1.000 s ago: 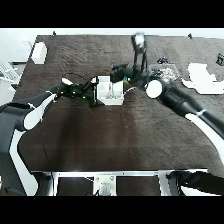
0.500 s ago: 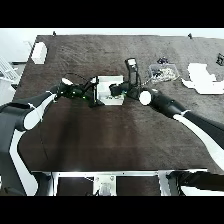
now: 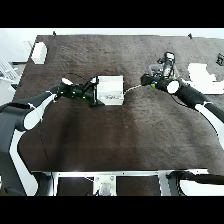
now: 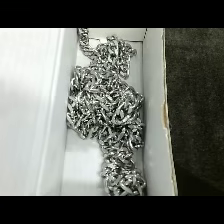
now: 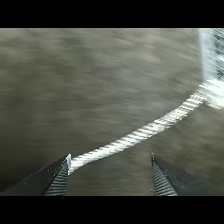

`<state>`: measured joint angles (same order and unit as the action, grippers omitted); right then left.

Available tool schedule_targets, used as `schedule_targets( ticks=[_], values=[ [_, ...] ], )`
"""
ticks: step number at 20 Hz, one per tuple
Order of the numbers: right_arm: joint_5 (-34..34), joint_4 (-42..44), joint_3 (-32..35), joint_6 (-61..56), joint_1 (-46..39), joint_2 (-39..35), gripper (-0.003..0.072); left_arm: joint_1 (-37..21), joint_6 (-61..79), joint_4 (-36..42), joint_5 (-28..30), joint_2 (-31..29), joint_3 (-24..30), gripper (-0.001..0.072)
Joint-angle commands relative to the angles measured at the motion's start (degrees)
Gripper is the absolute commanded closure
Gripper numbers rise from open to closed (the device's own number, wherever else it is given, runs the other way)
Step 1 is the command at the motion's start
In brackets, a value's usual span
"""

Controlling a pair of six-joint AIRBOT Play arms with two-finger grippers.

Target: Fold the box and place the chain.

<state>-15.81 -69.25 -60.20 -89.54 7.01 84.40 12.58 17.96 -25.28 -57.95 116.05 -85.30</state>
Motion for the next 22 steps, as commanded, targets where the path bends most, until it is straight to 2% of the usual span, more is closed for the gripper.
schedule_targets(
  ticks=[1, 8, 9, 10, 11, 13, 22],
  values=[
    [-1.46, 1.75, -2.03, -0.42, -4.37, 4.98, 0.0118, -0.04, 0.02, 0.0, 0.0, 0.0, 0.0, 0.0302],
    [-9.42, 3.63, -16.35, 2.6, -5.79, 17.07, 0.0125, -0.04, 0.02, 0.0, 0.02, 0.0, 0.0, 0.0302],
    [-9.75, 6.54, -17.97, 6.32, -5.79, 18.4, 0.0146, -0.04, 0.02, 0.0, 0.02, 0.0, 0.0, 0.0302],
    [-9.97, 9.62, -19.1, 9.75, -5.79, 19.39, 0.0229, -0.04, 0.02, 0.0, 0.02, 0.0, 0.0, 0.0302],
    [-10.23, 12.44, -20.04, 11.85, -6.05, 20.24, 0.0247, -0.04, 0.02, 0.0, 0.02, 0.0, 0.0, 0.0302],
    [-10.47, 14.67, -20.96, 12.66, -6.67, 21.79, 0.0307, -0.04, 0.02, 0.0, 0.02, 0.0, 0.0, 0.0303],
    [-12.79, 16.33, -21.11, 15.06, -9.33, 22.34, 0.0306, -0.04, 0.02, 0.0, 0.02, 0.0, 0.0, 0.0303]
  ],
)
